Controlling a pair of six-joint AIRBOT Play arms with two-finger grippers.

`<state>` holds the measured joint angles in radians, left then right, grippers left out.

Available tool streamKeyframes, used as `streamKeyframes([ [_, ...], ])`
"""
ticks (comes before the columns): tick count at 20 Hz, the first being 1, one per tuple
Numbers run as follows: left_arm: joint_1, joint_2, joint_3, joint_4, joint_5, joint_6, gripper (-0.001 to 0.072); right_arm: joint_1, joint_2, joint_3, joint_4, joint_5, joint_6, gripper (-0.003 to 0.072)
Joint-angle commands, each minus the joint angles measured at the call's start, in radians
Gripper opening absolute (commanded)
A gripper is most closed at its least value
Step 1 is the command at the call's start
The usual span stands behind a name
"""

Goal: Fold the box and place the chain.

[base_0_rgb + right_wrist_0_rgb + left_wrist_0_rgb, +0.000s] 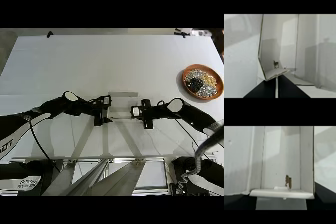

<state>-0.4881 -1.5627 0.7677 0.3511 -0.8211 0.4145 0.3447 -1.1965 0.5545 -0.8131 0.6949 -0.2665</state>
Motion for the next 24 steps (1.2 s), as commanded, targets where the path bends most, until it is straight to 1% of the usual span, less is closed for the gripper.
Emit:
streamKeyframes([
  [1,0.0,0.001,0.001,0.008,-0.002,0.005,0.0314,-0.019,0.0,0.0,-0.046,-0.003,0.007,0.0035],
  [4,0.0,0.001,0.001,0.008,-0.002,0.005,0.0314,-0.019,0.0,0.0,-0.048,0.002,0.007,0.0045],
  [5,0.0,0.001,0.001,0.008,-0.002,0.005,0.0314,-0.022,0.0,0.0,-0.061,0.009,0.007,0.006],
  [7,0.0,0.001,0.001,0.007,-0.002,0.005,0.0314,-0.023,0.004,0.0,-0.09,0.05,0.006,0.0079],
  [9,0.0,0.001,0.001,0.008,-0.002,0.005,0.0314,-0.024,0.006,0.0,-0.111,0.068,0.006,0.0206],
  [13,0.0,0.001,0.001,0.008,-0.002,0.005,0.0314,-0.076,0.006,0.0,-0.11,0.079,0.007,0.021],
  [19,0.0,0.001,0.001,0.008,-0.002,0.005,0.0314,-0.116,0.006,0.0,-0.098,0.079,0.006,0.0209],
  [24,0.0,0.001,0.001,0.007,-0.002,0.005,0.0314,-0.068,0.003,0.0,0.046,0.075,-0.047,0.0203],
])
